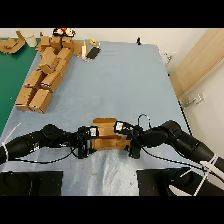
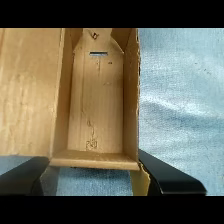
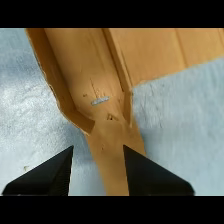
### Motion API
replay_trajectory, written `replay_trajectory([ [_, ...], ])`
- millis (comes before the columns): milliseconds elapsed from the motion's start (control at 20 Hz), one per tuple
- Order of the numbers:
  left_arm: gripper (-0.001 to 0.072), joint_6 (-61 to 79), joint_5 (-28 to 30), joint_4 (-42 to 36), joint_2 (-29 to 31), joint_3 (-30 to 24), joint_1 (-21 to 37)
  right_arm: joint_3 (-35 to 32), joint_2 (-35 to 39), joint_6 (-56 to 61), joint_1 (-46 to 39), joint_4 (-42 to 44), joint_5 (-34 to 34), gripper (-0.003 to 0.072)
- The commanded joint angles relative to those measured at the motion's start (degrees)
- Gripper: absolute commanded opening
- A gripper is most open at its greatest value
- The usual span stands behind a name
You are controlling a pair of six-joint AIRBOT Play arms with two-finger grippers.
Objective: Fold the box.
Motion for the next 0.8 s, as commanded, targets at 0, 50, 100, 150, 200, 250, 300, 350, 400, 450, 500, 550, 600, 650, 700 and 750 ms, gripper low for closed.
replay_trajectory([
  [0, 0.0597, 0.00, 0.02, 0.02, 0.02, 0.04, 0.02, -0.17, -2.16, -8.68, 0.02, 2.14, 4.83, 0.0468],
  [50, 0.0597, 0.00, 0.02, 0.02, 0.02, 0.04, 0.02, -0.17, -2.56, -8.68, 0.02, 2.08, 5.75, 0.0468],
  [100, 0.0598, 0.00, 0.02, 0.02, 0.02, 0.04, 0.02, -0.17, -2.84, -8.76, 0.02, 2.23, 6.32, 0.0468],
  [150, 0.0598, 0.02, 0.02, 0.02, 0.02, 0.04, 0.02, -0.17, -3.10, -9.94, 0.11, 2.71, 6.51, 0.0468],
  [200, 0.0598, 0.02, 0.02, 0.02, 0.02, 0.04, 0.02, -0.17, -3.28, -11.21, 0.13, 2.82, 6.49, 0.0467],
  [250, 0.0598, 0.00, 0.00, 0.02, 0.02, 0.04, 0.02, -0.17, -3.37, -12.50, 0.13, 3.13, 6.49, 0.0442],
  [300, 0.0598, 0.02, 0.02, 0.02, 0.02, 0.04, 0.02, -0.17, -3.34, -12.74, 0.13, 3.13, 6.49, 0.0367],
  [350, 0.0598, 0.02, 0.02, 0.02, 0.02, 0.04, 0.02, -0.17, -3.37, -12.74, 0.13, 3.13, 6.45, 0.0306],
  [400, 0.0598, 0.00, 0.02, 0.02, 0.02, 0.04, 0.02, -0.17, -3.34, -12.74, 0.13, 3.28, 6.25, 0.0258],
  [450, 0.0598, 0.02, 0.02, 0.02, 0.02, 0.04, 0.02, -0.17, -3.34, -12.74, 0.15, 3.67, 6.16, 0.0210],
  [500, 0.0598, 0.00, 0.02, 0.02, 0.02, 0.04, 0.02, -0.17, -3.34, -12.94, 0.26, 3.96, 6.05, 0.0136],
  [550, 0.0598, 0.00, 0.02, 0.02, 0.02, 0.04, 0.02, -0.17, -3.34, -13.11, 0.76, 3.91, 6.08, 0.0119],
  [600, 0.0597, 0.00, 0.02, 0.02, 0.02, 0.04, 0.02, -0.17, -3.34, -13.11, 1.27, 3.91, 6.10, 0.0084],
  [650, 0.0598, 0.00, 0.02, 0.02, 0.02, 0.04, 0.02, -0.17, -3.37, -13.11, 1.81, 3.91, 6.27, 0.0084],
  [700, 0.0598, 0.00, 0.02, 0.02, 0.02, 0.04, 0.02, -0.17, -3.37, -13.14, 2.19, 3.89, 6.47, 0.0084],
  [750, 0.0598, 0.00, 0.02, 0.02, 0.02, 0.04, 0.02, -0.17, -3.37, -13.14, 2.54, 3.69, 6.73, 0.0084],
])
